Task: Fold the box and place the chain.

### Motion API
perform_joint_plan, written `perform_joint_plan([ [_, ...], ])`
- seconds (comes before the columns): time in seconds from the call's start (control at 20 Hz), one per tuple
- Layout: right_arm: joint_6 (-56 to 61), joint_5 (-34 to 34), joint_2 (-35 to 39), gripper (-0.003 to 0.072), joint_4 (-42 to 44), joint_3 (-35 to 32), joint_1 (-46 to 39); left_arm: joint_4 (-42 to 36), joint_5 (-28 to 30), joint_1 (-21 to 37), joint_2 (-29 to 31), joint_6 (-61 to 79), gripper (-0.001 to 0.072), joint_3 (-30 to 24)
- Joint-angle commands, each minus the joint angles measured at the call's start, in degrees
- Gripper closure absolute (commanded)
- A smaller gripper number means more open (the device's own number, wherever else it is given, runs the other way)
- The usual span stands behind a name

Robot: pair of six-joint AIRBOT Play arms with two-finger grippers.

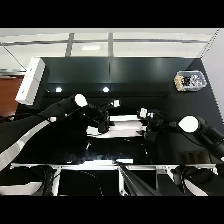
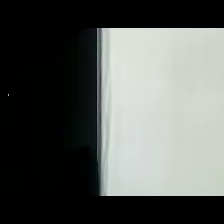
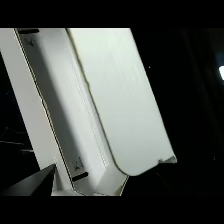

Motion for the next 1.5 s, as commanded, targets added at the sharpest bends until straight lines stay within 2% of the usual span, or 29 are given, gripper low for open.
perform_joint_plan([
  [0.0,-3.43,3.39,-1.62,0.0002,1.79,1.66,-2.84,0.26,0.42,-0.09,0.39,1.9,0.0689,-0.02],
  [0.3,-8.66,5.79,-3.98,0.0002,6.49,1.64,-3.04,4.13,1.25,-0.94,1.29,2.05,0.069,-0.04],
  [0.45,-10.4,4.55,-4.59,0.0002,6.49,1.64,-3.04,7.45,3.13,-2.14,1.46,1.9,0.069,-0.09],
  [0.65,-11.3,3.65,-5.68,0.0002,8.9,1.64,-3.02,7.69,3.34,-2.14,1.46,1.81,0.069,-0.39],
  [0.8,-13.77,5.86,-7.98,0.0002,13.18,1.6,-3.04,7.67,3.34,-2.14,1.46,1.55,0.0689,-0.39],
  [1.0,-17.64,5.79,-8.96,0.0003,14.05,-1.86,-3.02,7.69,3.37,-2.01,1.46,1.36,0.0689,-0.37],
  [1.2,-24.39,2.43,-9.6,0.0003,17.27,-4.79,-2.75,7.63,3.37,-2.03,1.46,1.33,0.0688,-0.37],
  [1.45,-30.91,-0.35,-11.72,0.0003,19.3,-4.92,-2.56,7.63,3.37,-2.03,1.46,-0.11,0.0687,-0.37],
])
